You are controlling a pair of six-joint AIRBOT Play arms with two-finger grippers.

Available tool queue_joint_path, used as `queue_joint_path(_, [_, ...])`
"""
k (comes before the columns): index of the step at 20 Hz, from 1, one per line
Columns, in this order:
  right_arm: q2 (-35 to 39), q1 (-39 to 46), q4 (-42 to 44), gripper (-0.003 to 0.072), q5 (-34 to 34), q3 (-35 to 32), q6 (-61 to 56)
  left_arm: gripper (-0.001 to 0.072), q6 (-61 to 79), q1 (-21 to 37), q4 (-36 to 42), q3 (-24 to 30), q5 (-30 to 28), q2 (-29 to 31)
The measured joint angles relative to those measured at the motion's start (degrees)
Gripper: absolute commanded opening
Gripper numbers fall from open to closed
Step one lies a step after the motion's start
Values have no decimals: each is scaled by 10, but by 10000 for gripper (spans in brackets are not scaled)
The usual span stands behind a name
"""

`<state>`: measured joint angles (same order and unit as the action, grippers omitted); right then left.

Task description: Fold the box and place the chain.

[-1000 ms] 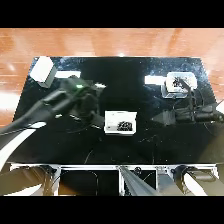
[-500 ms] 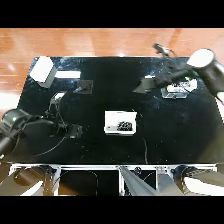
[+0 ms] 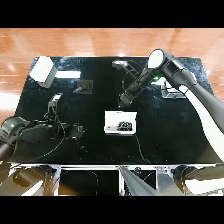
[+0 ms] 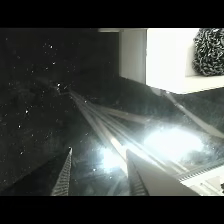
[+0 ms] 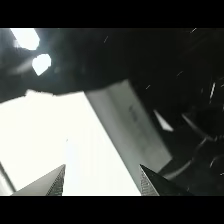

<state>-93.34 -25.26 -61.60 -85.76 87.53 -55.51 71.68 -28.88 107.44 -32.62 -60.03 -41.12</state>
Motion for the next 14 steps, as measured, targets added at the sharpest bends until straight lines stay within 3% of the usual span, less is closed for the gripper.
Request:
queue_joint_path(8, [5,-16,-11,540,-62,-5,22,439,15,0,6,0,4,-4])
queue_joint_path(14, [54,-41,-83,541,-39,-53,26,439,19,0,7,0,7,-13])
